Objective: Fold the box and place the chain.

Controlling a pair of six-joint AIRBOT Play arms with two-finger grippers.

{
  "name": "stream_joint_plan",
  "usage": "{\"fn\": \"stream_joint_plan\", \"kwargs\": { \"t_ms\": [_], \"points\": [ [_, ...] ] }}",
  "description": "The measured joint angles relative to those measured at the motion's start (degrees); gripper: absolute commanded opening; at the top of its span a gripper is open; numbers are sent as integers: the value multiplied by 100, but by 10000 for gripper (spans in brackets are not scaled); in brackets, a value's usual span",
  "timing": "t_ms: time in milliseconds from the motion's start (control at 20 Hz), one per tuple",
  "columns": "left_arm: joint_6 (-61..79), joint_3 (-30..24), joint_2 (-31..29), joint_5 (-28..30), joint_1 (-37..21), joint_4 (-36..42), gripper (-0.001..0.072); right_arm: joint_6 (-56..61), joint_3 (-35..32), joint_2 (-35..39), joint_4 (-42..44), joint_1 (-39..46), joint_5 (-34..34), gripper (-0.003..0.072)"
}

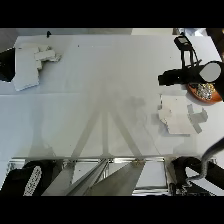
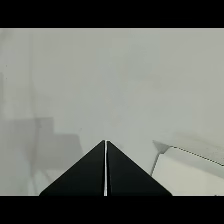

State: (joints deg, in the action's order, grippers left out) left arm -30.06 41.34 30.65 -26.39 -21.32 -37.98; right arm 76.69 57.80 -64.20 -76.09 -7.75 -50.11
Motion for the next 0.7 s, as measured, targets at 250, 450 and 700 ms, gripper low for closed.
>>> {"fn": "stream_joint_plan", "kwargs": {
  "t_ms": [250, 450, 700],
  "points": [
    [0, 0, 0, 2, 0, 0, 700, -2, 0, 0, 0, 0, 203, 15],
    [2, 0, 0, 2, 2, 0, 700, -2, 0, 17, -2, 0, 251, 15],
    [2, 0, 0, 2, 0, 0, 700, 0, 79, 389, -37, 0, 254, 14]
  ]
}}
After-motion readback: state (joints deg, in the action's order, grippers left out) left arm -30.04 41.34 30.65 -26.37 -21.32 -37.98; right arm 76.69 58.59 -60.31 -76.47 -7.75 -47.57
